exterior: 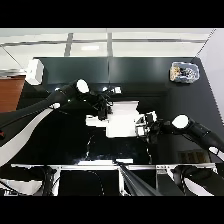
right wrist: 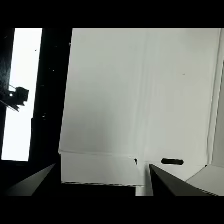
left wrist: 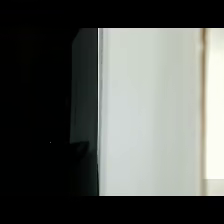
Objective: Fold the box and place the chain.
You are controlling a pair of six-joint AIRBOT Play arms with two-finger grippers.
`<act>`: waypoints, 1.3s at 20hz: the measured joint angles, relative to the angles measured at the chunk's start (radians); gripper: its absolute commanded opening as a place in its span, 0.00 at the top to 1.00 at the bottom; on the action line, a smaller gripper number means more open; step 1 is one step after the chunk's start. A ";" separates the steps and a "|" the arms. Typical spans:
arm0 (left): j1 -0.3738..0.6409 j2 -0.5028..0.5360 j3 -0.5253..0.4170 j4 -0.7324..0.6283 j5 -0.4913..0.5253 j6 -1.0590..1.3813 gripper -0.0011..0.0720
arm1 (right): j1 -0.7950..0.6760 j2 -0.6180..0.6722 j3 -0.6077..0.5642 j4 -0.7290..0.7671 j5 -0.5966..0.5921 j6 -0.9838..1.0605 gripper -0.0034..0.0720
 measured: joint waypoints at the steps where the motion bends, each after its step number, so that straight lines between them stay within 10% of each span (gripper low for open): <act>1: 0.000 0.000 0.000 0.000 0.000 0.000 0.95 | 0.000 -0.001 0.000 0.003 -0.004 0.000 0.03; 26: -0.001 0.000 0.000 -0.003 0.000 -0.002 0.95 | -0.043 0.005 -0.002 0.379 -0.068 0.137 0.03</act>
